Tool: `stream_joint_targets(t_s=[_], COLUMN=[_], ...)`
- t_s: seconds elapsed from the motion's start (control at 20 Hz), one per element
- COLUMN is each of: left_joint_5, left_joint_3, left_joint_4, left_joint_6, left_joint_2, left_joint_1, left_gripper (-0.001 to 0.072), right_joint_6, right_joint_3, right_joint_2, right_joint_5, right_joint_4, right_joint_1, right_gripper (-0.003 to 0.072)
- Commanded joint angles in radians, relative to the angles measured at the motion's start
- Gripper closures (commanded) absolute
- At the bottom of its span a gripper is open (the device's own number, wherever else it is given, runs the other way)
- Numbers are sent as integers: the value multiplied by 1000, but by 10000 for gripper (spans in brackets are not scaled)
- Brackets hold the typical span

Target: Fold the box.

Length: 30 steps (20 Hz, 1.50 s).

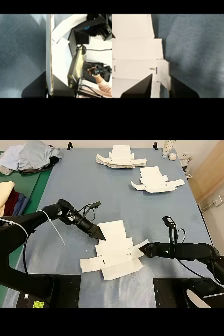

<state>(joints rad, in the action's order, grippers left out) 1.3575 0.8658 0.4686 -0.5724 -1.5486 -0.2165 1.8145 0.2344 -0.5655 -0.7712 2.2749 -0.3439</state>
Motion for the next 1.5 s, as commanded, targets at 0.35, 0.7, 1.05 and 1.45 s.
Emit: stream_joint_targets(t_s=[0.35, 0.7, 1.05, 1.45], left_joint_5=[-69, -400, -647, -707], left_joint_3=[38, -106, -284, -289], left_joint_4=[-20, 11, 2, 3], left_joint_6=[510, 610, 609, 606], left_joint_2=[162, 418, 483, 480], left_joint_1=[-95, -274, -441, -439], left_gripper=[702, 703, 700, 699], right_joint_6=[-610, -823, -891, -891], right_joint_3=[120, 259, 258, 259], right_joint_2=[0, -1, -34, -52], right_joint_5=[-119, -119, -119, -119], right_joint_4=[-1024, -1123, -1088, -1054], right_joint_1=[8, 8, 7, 7], right_gripper=[193, 189, 188, 189])
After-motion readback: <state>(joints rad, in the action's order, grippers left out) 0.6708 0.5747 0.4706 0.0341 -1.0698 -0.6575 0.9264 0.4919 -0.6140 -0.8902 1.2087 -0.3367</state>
